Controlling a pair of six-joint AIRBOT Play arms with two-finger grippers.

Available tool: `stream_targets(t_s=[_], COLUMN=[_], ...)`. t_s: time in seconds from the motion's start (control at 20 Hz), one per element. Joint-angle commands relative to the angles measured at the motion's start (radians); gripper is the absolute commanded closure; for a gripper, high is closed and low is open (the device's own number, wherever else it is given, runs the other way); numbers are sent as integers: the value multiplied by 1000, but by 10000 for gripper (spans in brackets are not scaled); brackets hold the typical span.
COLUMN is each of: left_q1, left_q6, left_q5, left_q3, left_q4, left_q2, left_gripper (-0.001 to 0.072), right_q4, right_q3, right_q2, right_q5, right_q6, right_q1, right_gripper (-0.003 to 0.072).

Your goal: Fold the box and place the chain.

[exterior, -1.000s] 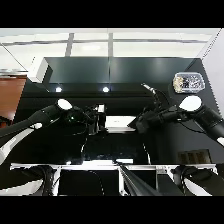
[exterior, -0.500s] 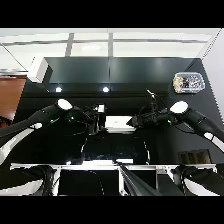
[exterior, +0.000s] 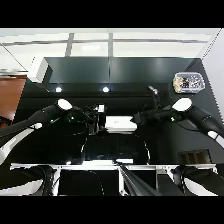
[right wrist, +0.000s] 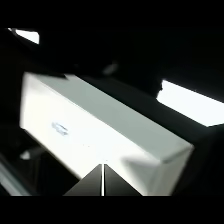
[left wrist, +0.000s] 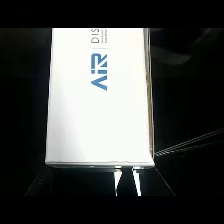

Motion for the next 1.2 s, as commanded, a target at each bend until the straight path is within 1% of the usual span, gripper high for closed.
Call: stream_targets(t_s=[0.0, 0.05, 0.15, 0.2, 0.25, 0.3, 0.35, 0.4, 0.55, 0.6, 0.7, 0.75, 0.8, 0.95, 1.05, 1.15], left_q1=[0, 0, 1, 3, 3, 3, 3, 4, 7, 9, -5, -29, -57, -141, -181, -207], left_q6=[0, 0, -1, -34, -76, -116, -152, -184, -342, -374, -401, -489, -552, -556, -560, -604], left_q5=[2, 3, 3, 0, 0, -8, -12, -35, -110, -131, -137, -127, -124, -98, -110, -121], left_q3=[1, 1, 1, 1, 3, 7, 13, 23, 48, 53, 69, 100, 142, 274, 361, 415], left_q4=[-2, -2, -3, 0, -1, 0, 7, 55, 278, 294, 219, 198, 207, 209, 220, 263], left_q2=[0, 0, 0, 5, 14, 25, 37, 55, 142, 170, 208, 204, 183, 72, -27, -96], left_gripper=[358, 359, 358, 359, 336, 109, -1, -1, -1, -1, 2, 43, 45, 45, 13, 3], right_q4=[-27, -70, -164, -184, -183, -184, -185, -185, -186, -186, -186, -185, -185, -185, -185, -187], right_q3=[106, 134, 152, 152, 152, 152, 152, 152, 152, 152, 152, 152, 152, 152, 152, 152], right_q2=[97, 136, 221, 252, 276, 298, 312, 319, 320, 320, 320, 320, 320, 320, 320, 320], right_q5=[207, 245, 264, 273, 294, 317, 335, 349, 373, 373, 359, 348, 336, 333, 340, 341], right_q6=[5, 6, 49, 85, 90, 90, 90, 90, 90, 89, 87, 87, 87, 86, 86, 86], right_q1=[-86, -121, -206, -245, -282, -314, -342, -364, -399, -399, -399, -399, -399, -399, -399, -399], right_gripper=[666, 665, 666, 666, 666, 666, 666, 666, 666, 666, 666, 666, 665, 665, 666, 665])
